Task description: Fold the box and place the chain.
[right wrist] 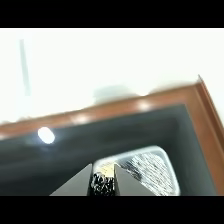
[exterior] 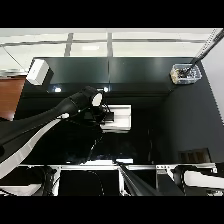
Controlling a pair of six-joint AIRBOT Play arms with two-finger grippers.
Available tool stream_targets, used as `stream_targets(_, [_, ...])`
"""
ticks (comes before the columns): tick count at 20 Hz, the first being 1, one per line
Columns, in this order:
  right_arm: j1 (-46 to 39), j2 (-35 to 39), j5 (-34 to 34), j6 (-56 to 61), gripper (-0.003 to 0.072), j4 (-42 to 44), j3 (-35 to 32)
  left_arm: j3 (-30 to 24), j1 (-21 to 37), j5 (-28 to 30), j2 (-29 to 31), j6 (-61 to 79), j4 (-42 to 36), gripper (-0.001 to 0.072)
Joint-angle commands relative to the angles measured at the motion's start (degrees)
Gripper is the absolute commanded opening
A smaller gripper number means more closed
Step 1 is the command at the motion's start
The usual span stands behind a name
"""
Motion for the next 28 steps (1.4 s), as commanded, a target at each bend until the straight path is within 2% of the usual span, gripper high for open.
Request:
stream_targets(1, [-0.44,7.93,2.21,-4.37,0.001,10.99,0.02,0.02,0.04,0.28,-0.04,0.0,0.0,0.0029])
stream_targets(8, [-0.72,14.88,16.28,-7.04,0.001,30.58,0.02,0.02,0.04,1.01,-0.04,0.0,0.0,0.0029])
stream_targets(14, [1.05,15.1,27.1,-7.98,0.0013,47.8,0.02,0.02,0.04,1.01,-0.04,0.02,0.02,0.0029])
stream_targets(16, [3.85,15.1,29.0,-7.96,0.0013,49.64,0.0,0.02,0.04,0.98,-0.04,0.02,0.02,0.0029])
stream_targets(21, [12.44,14.95,28.98,-7.93,0.0013,49.2,-0.04,0.02,0.04,0.98,-0.04,0.0,0.02,0.0029])
stream_targets(28, [18.38,14.64,25.66,-7.61,0.0014,49.22,-2.89,0.02,0.04,0.98,-0.04,0.0,0.02,0.0029])
